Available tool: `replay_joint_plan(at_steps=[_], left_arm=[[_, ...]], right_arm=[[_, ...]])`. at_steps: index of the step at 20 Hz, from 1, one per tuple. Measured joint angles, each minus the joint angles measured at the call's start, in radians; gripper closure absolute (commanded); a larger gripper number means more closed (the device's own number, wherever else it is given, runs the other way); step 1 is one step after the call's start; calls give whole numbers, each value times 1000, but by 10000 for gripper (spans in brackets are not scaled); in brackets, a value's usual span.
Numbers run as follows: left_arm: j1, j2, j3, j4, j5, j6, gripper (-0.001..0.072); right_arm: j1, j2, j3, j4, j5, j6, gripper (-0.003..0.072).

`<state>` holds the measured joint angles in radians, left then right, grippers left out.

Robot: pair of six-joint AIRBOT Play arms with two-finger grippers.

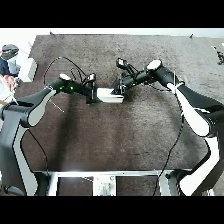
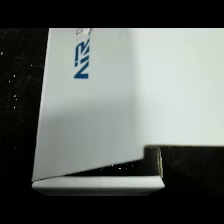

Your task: Fold the box and place the chain.

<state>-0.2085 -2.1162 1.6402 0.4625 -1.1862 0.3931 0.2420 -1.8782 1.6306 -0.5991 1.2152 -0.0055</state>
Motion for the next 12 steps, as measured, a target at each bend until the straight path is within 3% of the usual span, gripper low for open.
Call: replay_joint_plan(at_steps=[6,12], left_arm=[[0,0,0,0,0,0,224],[0,0,0,0,0,0,225]], right_arm=[[-6,86,-145,42,-92,-85,300],[-5,90,-190,83,-153,-177,257]])
